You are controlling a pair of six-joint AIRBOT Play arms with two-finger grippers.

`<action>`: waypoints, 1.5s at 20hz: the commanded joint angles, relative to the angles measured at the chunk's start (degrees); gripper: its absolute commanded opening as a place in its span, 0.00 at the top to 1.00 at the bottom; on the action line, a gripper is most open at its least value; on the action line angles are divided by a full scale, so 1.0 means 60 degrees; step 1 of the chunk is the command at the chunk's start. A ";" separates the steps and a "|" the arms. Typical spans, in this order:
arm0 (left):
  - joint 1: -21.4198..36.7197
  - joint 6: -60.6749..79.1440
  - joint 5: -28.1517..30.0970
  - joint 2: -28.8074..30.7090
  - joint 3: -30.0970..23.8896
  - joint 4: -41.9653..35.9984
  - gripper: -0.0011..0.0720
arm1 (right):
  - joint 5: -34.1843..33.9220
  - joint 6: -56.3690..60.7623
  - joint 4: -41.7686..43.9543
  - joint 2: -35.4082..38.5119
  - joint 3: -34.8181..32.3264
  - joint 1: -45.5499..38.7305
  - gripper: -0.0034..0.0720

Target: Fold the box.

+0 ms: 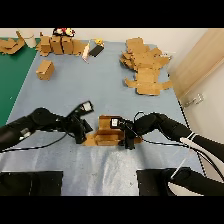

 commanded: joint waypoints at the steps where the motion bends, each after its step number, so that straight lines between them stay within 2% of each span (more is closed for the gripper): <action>1: 0.0925 -0.4116 -0.1282 0.1381 -0.0025 0.1883 0.97 | 0.0000 -0.0004 -0.0004 -0.0004 -0.0004 0.0004 0.29; 3: 0.1581 -0.6029 -0.1934 0.2098 -0.0237 0.2295 0.97 | 0.0000 -0.0004 -0.0004 -0.0004 -0.0004 0.0004 0.29; 5: 0.2386 -0.8280 -0.2251 0.2361 -0.0619 0.2492 0.97 | 0.0000 -0.0004 -0.0004 -0.0004 -0.0004 0.0004 0.29; 7: 0.2965 -0.8939 -0.2645 0.2233 -0.1035 0.2463 0.97 | 0.0000 -0.0004 -0.0004 -0.0004 -0.0004 0.0004 0.29; 9: 0.3089 -0.8994 -0.2721 0.1996 -0.1395 0.2127 0.97 | 0.0000 -0.0004 -0.0004 -0.0004 -0.0004 0.0004 0.28; 14: 0.2892 -0.8856 -0.2295 0.0933 -0.1676 0.1228 0.97 | 0.0004 -0.0004 -0.0004 -0.0004 -0.0004 0.0004 0.29; 19: 0.1887 -0.8109 -0.1399 -0.0120 -0.1672 0.0317 0.97 | 0.0000 -0.0004 -0.0004 -0.0004 -0.0004 0.0004 0.29; 21: 0.1559 -0.7595 -0.1053 -0.0302 -0.1654 -0.0488 0.97 | 0.0000 -0.0004 -0.0004 -0.0004 -0.0004 0.0004 0.28; 24: 0.1253 -0.7475 -0.0597 -0.0648 -0.1654 -0.0725 0.97 | 0.0000 -0.0004 -0.0004 -0.0004 -0.0004 0.0004 0.29; 30: 0.1071 -0.6473 -0.0455 -0.0798 -0.1654 -0.1982 0.97 | 0.0000 -0.0004 -0.0004 -0.0004 -0.0004 0.0004 0.28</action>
